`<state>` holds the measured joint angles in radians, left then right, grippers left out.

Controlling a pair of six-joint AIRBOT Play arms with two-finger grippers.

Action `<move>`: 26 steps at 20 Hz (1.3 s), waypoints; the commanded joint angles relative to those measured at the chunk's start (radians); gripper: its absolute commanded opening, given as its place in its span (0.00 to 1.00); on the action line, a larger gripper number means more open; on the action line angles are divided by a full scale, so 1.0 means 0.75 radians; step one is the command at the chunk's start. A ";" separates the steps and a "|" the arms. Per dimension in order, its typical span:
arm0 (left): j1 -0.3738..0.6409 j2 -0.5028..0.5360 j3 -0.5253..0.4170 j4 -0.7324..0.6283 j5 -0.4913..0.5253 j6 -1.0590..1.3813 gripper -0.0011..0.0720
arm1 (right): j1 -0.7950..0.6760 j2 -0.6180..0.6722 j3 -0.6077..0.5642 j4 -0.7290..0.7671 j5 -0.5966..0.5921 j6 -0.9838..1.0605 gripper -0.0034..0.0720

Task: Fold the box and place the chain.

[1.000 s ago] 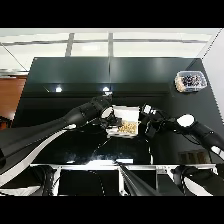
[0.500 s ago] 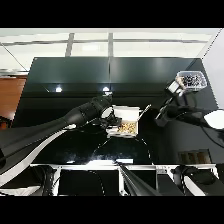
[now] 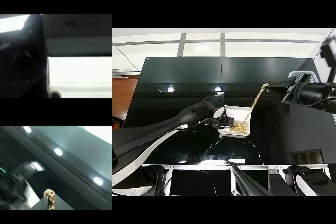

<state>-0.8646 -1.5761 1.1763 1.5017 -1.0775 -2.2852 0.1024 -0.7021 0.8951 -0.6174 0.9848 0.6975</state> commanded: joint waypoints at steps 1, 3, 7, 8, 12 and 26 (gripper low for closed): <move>0.000 -0.001 0.000 -0.001 -0.002 0.001 0.06 | -0.001 -0.004 0.034 0.185 0.064 0.073 0.07; 0.000 -0.001 0.000 -0.001 -0.001 0.001 0.06 | -0.001 -0.018 0.019 0.184 0.094 0.132 0.07; 0.000 -0.001 0.000 -0.001 -0.001 0.001 0.06 | 0.000 -0.117 -0.062 0.186 0.149 0.219 0.07; 0.000 -0.001 0.000 0.000 -0.001 0.001 0.06 | 0.010 -0.144 -0.082 0.184 0.167 0.224 0.08; 0.000 -0.001 0.000 0.000 -0.001 0.001 0.06 | 0.091 -0.183 -0.105 0.189 0.145 0.220 0.08; 0.000 -0.001 0.000 0.000 -0.007 0.001 0.06 | -0.070 -0.163 0.127 0.017 0.416 0.256 0.07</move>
